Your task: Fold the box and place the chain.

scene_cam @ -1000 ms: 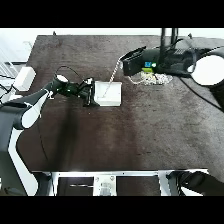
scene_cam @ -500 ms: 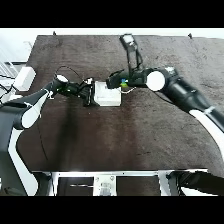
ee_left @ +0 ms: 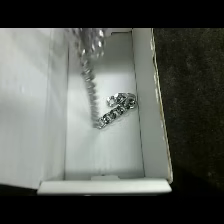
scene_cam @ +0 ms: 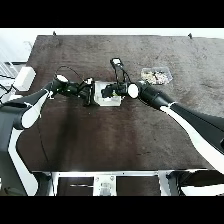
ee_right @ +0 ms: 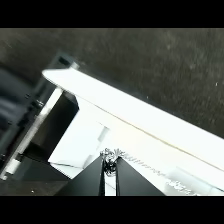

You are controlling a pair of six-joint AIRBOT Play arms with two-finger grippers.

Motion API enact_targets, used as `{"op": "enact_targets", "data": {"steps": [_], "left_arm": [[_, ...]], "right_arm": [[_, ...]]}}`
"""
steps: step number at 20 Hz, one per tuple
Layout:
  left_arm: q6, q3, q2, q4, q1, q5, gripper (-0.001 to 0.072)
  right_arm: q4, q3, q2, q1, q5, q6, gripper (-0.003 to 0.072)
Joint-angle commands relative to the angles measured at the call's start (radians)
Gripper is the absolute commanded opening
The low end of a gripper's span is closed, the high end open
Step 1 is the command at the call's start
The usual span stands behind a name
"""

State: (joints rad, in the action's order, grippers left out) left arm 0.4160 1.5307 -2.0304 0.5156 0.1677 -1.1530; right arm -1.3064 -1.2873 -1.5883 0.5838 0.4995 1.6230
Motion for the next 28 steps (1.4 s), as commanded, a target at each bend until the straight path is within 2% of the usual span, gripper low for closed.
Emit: {"op": "enact_targets", "data": {"steps": [1, 5, 6, 7, 8, 9, 12, 15, 16, 17, 19, 22, 28], "left_arm": [[0.000, 0.000, 0.000, 0.000, 0.000, 0.000, 0.0589], [0.000, 0.000, 0.000, 0.000, 0.000, 0.001, 0.0589], [0.000, 0.000, 0.000, 0.000, 0.000, 0.001, 0.0589], [0.000, 0.000, 0.000, 0.000, 0.000, 0.001, 0.0588], [0.000, 0.000, 0.000, 0.000, 0.000, 0.001, 0.0588], [0.000, 0.000, 0.000, 0.000, 0.000, 0.001, 0.0589], [0.000, 0.000, 0.000, 0.000, 0.000, 0.000, 0.0588], [0.000, 0.000, 0.000, 0.000, 0.000, 0.000, 0.0588], [0.000, 0.000, 0.000, 0.000, 0.000, 0.001, 0.0588], [0.000, 0.000, 0.000, 0.000, 0.000, 0.001, 0.0589], [0.000, 0.000, 0.000, 0.000, 0.000, 0.001, 0.0588], [0.000, 0.000, 0.000, 0.000, 0.000, 0.001, 0.0588], [0.000, 0.000, 0.000, 0.000, 0.000, 0.001, 0.0588]], "right_arm": [[0.009, 0.001, -0.011, 0.001, -0.010, 0.000, 0.0004], [0.006, 0.002, 0.008, -0.002, -0.009, -0.004, 0.0006], [0.006, 0.006, 0.008, -0.003, -0.009, -0.004, 0.0042], [0.006, 0.006, 0.008, -0.007, -0.008, -0.004, 0.0301], [0.005, 0.006, 0.010, -0.011, -0.003, -0.008, 0.0456], [0.005, 0.006, 0.021, -0.015, 0.009, -0.009, 0.0358], [-0.084, 0.006, 0.089, -0.061, 0.082, -0.010, 0.0350], [-0.214, 0.029, 0.138, -0.196, 0.171, 0.042, 0.0354], [-0.216, 0.047, 0.140, -0.257, 0.166, 0.072, 0.0421], [-0.212, 0.071, 0.134, -0.324, 0.140, 0.109, 0.0519], [-0.119, 0.092, 0.087, -0.429, 0.054, 0.130, 0.0532], [0.071, 0.081, -0.018, -0.483, -0.041, 0.069, 0.0531], [0.182, -0.063, -0.230, -0.470, -0.092, 0.067, 0.0518]]}}
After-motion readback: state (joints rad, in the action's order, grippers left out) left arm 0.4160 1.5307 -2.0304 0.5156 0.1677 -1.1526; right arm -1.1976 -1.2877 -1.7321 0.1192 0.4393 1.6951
